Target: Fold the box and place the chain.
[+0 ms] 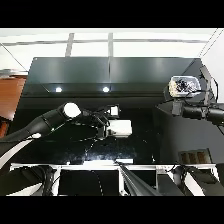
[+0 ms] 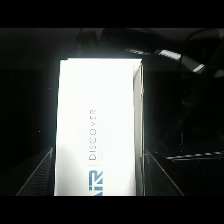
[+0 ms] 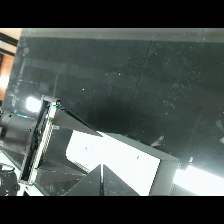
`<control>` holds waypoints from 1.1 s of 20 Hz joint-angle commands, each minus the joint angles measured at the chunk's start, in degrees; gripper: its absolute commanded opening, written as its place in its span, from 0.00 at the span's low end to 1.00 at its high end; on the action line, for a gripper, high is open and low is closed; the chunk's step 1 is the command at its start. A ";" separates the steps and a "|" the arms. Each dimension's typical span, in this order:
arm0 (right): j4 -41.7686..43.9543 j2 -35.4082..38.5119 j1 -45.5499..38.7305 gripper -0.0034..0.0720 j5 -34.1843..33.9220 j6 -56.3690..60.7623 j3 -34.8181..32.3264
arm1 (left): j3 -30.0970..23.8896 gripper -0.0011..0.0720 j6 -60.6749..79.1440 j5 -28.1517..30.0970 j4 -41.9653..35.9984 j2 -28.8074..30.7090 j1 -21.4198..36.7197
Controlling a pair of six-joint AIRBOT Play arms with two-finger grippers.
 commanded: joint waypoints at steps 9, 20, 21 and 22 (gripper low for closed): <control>0.00 0.04 0.00 0.08 0.09 0.04 0.02 | 0.20 0.98 -3.37 -0.09 -0.13 -1.79 0.07; -0.02 0.02 0.00 0.08 0.00 0.02 0.00 | 0.20 0.99 -3.37 0.46 -0.09 -6.19 -0.42; -0.07 0.02 0.00 0.08 -0.02 0.02 0.00 | 0.20 0.98 -3.34 0.48 -0.09 -6.73 -0.42; -0.07 0.02 0.00 0.08 -0.04 0.02 -0.04 | 0.20 0.98 -3.34 0.72 -0.09 -6.99 -0.39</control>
